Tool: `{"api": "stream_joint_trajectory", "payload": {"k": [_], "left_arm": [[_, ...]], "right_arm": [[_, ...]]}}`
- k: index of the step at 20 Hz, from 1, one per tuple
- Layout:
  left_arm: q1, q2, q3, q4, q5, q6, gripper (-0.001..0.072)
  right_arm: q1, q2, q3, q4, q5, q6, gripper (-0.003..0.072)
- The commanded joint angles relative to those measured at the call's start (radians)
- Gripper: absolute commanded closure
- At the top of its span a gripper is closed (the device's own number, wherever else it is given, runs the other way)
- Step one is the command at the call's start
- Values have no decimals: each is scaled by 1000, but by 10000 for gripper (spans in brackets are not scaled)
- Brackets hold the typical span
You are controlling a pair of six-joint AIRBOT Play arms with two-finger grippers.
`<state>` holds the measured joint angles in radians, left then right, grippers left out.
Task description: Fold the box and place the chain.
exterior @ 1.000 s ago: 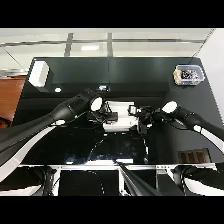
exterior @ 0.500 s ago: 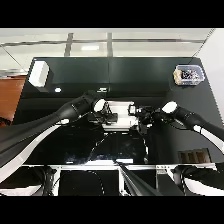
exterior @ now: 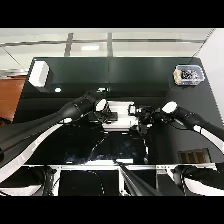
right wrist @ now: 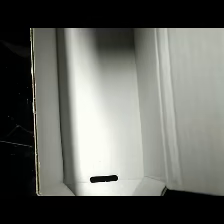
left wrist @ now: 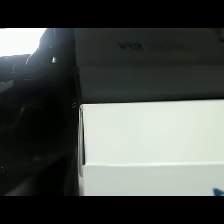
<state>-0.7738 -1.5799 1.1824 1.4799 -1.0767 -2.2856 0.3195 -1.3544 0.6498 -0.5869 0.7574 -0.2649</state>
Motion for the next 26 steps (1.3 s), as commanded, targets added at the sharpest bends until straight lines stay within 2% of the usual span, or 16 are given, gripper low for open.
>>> {"api": "stream_joint_trajectory", "payload": {"k": [1,2,4,9,10,12,13,18,19,20,23,26], "left_arm": [[0,-1,2,5,-3,-57,533],[0,-1,3,5,-6,-57,543],[0,-1,7,5,-7,-56,670],[0,-1,7,3,-12,-56,682],[0,-1,8,-3,-11,-56,655],[-1,-1,12,-1,-20,-56,314],[-1,-1,18,10,-32,-54,254],[-2,-3,26,56,-61,-56,255],[-2,-4,26,56,-61,-69,357],[-1,-4,26,55,-60,-72,535],[-2,-4,26,52,-54,-71,682],[-2,-4,26,52,-54,-71,682]], "right_arm": [[0,0,0,0,1,0,484],[0,0,0,-1,1,0,484],[0,0,0,0,0,0,484],[0,0,0,-1,0,0,484],[0,0,0,0,0,0,484],[0,0,0,0,0,0,484],[0,0,0,0,0,0,484],[0,0,0,-1,0,0,484],[0,0,0,-1,0,0,484],[0,0,0,-1,0,0,484],[0,0,0,-1,1,0,484],[0,0,0,-1,1,0,484]]}}
